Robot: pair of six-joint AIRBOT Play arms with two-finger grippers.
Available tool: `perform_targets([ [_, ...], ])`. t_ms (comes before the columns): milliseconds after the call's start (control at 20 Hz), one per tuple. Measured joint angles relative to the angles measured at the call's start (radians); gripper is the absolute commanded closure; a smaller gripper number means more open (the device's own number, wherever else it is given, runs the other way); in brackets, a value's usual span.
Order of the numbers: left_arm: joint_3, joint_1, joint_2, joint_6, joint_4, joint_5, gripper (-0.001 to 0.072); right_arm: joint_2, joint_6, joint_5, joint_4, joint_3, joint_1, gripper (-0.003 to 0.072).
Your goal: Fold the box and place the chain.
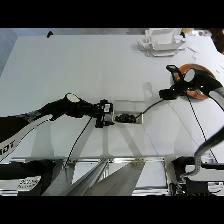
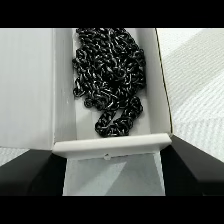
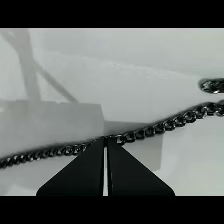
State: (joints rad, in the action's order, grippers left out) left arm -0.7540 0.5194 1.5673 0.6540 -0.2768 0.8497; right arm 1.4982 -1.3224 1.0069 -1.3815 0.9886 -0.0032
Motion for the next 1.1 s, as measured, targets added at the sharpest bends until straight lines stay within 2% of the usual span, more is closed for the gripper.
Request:
perform_targets([
  [50,0.0,0.0,0.0,0.0,0.0,0.0,0.0623,-0.013,0.006,0.03,0.0,-0.002,0.001,0.0678],
  [400,0.0,0.0,0.0,0.0,0.0,0.0,0.0623,-0.12,0.019,0.039,-0.003,0.001,0.0,0.0676],
  [450,0.0,0.0,0.0,0.0,0.0,0.0,0.0623,-0.125,0.018,0.04,0.0,0.001,0.0,0.0634],
  [500,0.0,0.0,0.0,0.0,0.0,0.0,0.0623,-0.129,0.018,0.051,0.001,0.001,0.0,0.0529],
  [550,0.0,0.0,0.0,0.0,0.0,0.0,0.0623,-0.129,0.018,0.06,0.0,0.001,0.0,0.0487],
  [750,0.0,0.0,0.0,0.0,0.0,0.0,0.0623,-0.113,-0.014,0.072,-0.001,0.001,0.0,0.0486],
  [800,0.0,0.0,0.0,0.0,0.0,0.0,0.0623,-0.107,-0.018,0.072,-0.003,0.001,0.0,0.0472],
  [850,0.0,0.0,0.0,0.0,0.0,0.0,0.0623,-0.102,-0.023,0.069,-0.004,0.001,0.0,0.0402],
  [900,0.0,0.0,0.0,0.0,0.0,0.0,0.0623,-0.097,-0.025,0.067,-0.005,0.001,0.0,0.039],
  [1100,0.0,0.0,0.0,0.0,0.0,0.0,0.0623,-0.076,-0.032,0.053,-0.01,0.001,0.0,0.039],
])
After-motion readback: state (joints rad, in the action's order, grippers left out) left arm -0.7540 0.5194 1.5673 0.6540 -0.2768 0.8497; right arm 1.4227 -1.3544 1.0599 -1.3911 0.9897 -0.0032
